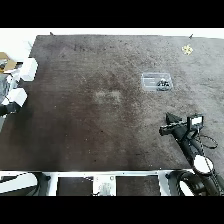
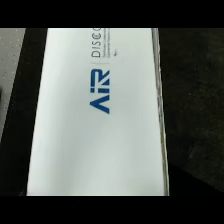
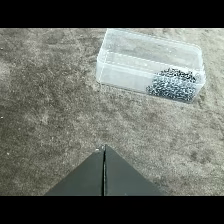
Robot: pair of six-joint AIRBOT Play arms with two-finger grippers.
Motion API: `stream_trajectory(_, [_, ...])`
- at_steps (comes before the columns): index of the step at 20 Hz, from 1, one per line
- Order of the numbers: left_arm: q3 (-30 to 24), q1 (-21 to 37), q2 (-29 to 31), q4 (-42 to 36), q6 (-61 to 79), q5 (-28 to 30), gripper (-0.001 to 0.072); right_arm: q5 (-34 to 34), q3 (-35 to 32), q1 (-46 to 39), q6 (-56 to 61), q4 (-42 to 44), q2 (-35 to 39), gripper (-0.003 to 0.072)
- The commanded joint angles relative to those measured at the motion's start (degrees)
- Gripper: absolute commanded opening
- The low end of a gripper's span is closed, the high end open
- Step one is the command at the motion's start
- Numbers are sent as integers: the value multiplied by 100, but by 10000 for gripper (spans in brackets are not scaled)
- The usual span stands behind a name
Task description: Fold the box and place the chain.
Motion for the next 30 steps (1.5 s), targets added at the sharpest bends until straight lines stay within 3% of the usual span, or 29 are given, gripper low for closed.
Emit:
stream_trajectory(1, [131, 9, -258, 28, 258, -127, 4, 2, -2, 2, 0, 4, -2, 1])
stream_trajectory(8, [142, 9, -267, 7, 433, -262, 13, 4, -2, 2, 0, 4, -2, 1])
stream_trajectory(9, [142, 9, -267, 9, 498, -267, 223, 2, -2, 2, 0, 4, -2, 1])
stream_trajectory(10, [142, 9, -267, 9, 577, -260, 562, 2, -2, 2, 0, 4, -2, 1])
stream_trajectory(11, [142, 9, -249, 11, 577, -271, 638, 2, -2, 2, 0, 4, -2, 1])
stream_trajectory(16, [387, 9, 20, -28, 466, -647, 643, 2, -2, 2, -2, 2, -2, 1])
stream_trajectory(21, [1355, 9, 706, -240, 63, -1685, 642, 2, -2, 2, 0, 2, -2, 2])
stream_trajectory(25, [2151, 9, 1467, -1711, 87, -1773, 636, 2, -2, 2, 0, 2, -2, 1])
stream_trajectory(26, [2297, 9, 1631, -2140, 90, -1781, 463, 2, -2, 2, 0, 2, -2, 1])
stream_trajectory(27, [2406, 9, 1790, -2549, 166, -1797, 208, 2, -2, 4, 0, 2, -2, 1])
stream_trajectory(28, [2439, 9, 1954, -2975, 356, -1823, 22, 2, -2, 2, 0, 2, -2, 1])
stream_trajectory(30, [2430, -96, 2275, -3412, 680, -1773, 5, 2, -2, 4, 0, 2, -2, 1])
